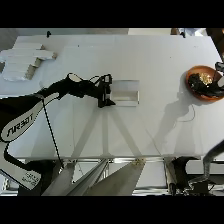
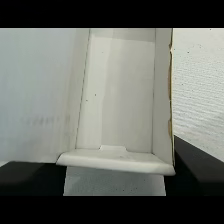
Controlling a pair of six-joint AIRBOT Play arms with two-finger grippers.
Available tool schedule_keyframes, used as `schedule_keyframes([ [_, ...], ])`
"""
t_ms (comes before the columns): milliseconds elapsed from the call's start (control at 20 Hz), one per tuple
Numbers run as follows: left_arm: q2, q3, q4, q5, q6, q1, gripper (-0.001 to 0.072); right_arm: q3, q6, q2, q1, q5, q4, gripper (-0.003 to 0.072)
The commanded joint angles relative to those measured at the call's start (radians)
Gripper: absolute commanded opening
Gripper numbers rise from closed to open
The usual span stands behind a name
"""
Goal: Fold the box and place the chain.
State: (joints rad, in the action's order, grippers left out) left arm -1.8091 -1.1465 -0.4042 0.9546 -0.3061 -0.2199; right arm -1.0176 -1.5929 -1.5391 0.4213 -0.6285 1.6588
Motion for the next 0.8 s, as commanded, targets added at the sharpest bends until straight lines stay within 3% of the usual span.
schedule_keyframes([
  [0, 0.0, 0.0, 0.0, 0.0, 0.0, 0.0, 0.0277, 0.001, -0.007, -0.013, -0.006, 0.026, 0.018, 0.0028],
  [300, 0.0, 0.0, 0.0, 0.0, 0.0, 0.0, 0.0277, 0.001, 0.03, 0.131, -0.084, -0.093, 0.103, 0.0017],
  [500, 0.0, 0.0, 0.0, 0.0, 0.0, 0.0, 0.0277, 0.001, 0.088, 0.28, -0.129, -0.238, 0.097, 0.0017],
  [750, 0.0, 0.0, 0.0, 0.0, 0.0, 0.0, 0.0277, 0.001, 0.203, 0.362, -0.194, -0.452, 0.056, 0.0017],
])
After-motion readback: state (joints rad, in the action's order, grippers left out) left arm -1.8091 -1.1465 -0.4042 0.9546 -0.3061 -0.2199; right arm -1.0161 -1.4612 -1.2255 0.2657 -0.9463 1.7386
